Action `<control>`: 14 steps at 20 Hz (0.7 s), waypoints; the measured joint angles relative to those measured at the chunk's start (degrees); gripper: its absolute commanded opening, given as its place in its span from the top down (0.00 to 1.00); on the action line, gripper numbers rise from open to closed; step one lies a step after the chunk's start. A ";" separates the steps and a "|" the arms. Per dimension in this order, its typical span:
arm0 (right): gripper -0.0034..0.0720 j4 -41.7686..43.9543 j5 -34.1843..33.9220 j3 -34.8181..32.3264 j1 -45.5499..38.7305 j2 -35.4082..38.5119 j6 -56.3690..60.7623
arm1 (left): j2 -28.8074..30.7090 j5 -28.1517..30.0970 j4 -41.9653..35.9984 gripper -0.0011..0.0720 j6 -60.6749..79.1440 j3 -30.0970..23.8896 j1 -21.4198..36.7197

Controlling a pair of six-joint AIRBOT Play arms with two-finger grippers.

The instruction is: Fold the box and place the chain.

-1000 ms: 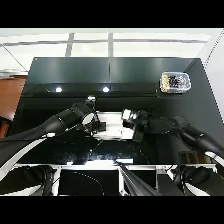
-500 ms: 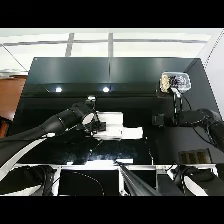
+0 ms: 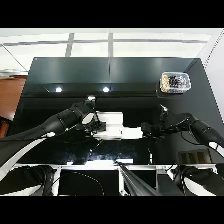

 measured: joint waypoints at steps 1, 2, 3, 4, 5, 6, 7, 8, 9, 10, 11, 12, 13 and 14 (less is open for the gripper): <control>0.92 0.85 0.50 -0.04 0.74 -0.48 -0.15 | -0.02 0.00 -0.04 0.95 0.00 0.00 0.00; 0.92 1.68 0.87 -0.09 1.33 -0.87 -0.28 | -0.02 0.00 -0.09 0.95 0.00 0.00 0.00; 0.91 2.45 1.09 -0.09 1.73 -1.11 -0.61 | -0.02 0.00 -0.13 0.95 0.00 0.00 0.00; 0.68 3.34 1.20 -0.09 2.03 -1.29 -1.16 | -0.02 0.00 -0.17 0.95 -0.02 0.00 0.00; 0.19 4.15 1.05 0.04 2.27 -1.46 -1.68 | 0.00 0.00 -0.20 0.95 -0.02 0.00 0.00; 0.06 4.96 0.50 0.55 2.40 -1.57 -2.29 | -0.02 0.00 -0.20 0.95 -0.02 0.00 0.00; 0.05 5.44 -0.57 1.22 2.54 -1.60 -3.13 | -0.02 0.00 -0.22 0.95 -0.04 0.00 0.00; 0.04 5.60 -1.79 2.23 2.64 -1.64 -4.33 | -0.04 -0.02 -0.22 0.95 -0.04 0.00 0.00; 0.04 5.60 -2.84 3.19 2.67 -1.70 -5.07 | -0.04 0.00 -0.22 0.95 -0.04 0.00 0.00; 0.04 4.66 -4.24 4.35 2.71 -1.77 -6.10 | -0.04 -0.02 -0.24 0.95 -0.04 0.00 0.00; 0.04 4.48 -5.53 5.49 2.75 -1.84 -6.67 | -0.04 0.00 -0.24 0.95 -0.04 0.00 0.00; 0.04 5.18 -6.82 6.58 2.75 -1.81 -7.17 | -0.04 0.00 -0.24 0.95 -0.04 0.00 0.00; 0.04 5.35 -8.37 7.45 2.89 -1.81 -7.54 | -0.04 0.00 -0.24 0.95 -0.04 0.00 0.00; 0.04 5.51 -9.40 8.28 3.21 -1.81 -7.78 | -0.04 0.00 -0.24 0.95 -0.04 0.00 0.00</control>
